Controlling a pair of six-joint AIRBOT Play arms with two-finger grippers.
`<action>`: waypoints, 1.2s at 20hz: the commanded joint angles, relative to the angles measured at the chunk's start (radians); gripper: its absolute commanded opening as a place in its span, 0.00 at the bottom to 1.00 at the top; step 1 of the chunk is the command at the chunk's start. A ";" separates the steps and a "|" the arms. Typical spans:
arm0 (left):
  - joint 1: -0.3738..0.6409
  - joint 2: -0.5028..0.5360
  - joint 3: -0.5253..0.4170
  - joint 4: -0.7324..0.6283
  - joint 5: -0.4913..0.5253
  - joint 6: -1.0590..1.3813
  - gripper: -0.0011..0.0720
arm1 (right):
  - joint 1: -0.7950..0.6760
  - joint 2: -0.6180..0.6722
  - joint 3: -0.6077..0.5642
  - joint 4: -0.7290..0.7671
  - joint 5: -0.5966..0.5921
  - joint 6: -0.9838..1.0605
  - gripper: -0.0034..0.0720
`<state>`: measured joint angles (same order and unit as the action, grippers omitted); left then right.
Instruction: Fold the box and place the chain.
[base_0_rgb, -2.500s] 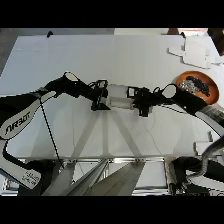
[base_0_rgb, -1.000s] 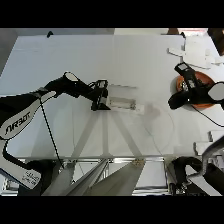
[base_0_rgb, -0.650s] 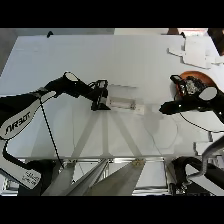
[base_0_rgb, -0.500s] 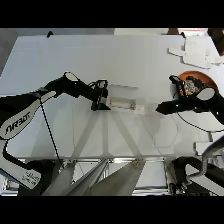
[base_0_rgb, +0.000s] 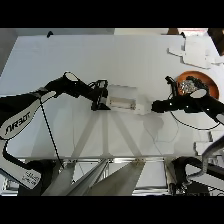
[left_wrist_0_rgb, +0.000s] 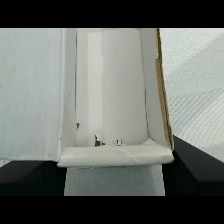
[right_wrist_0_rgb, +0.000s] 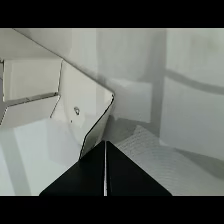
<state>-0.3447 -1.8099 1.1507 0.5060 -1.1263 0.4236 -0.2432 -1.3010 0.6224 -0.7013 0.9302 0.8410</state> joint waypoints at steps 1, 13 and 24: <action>0.000 0.000 0.000 0.000 0.000 0.000 0.28 | 0.001 -0.020 0.000 0.041 -0.015 -0.039 0.05; 0.000 0.000 0.000 0.000 0.000 0.000 0.28 | 0.143 -0.062 0.000 0.123 0.029 -0.102 0.06; 0.000 0.000 0.000 0.000 0.000 0.000 0.28 | 0.143 0.021 0.005 0.202 0.042 -0.120 0.28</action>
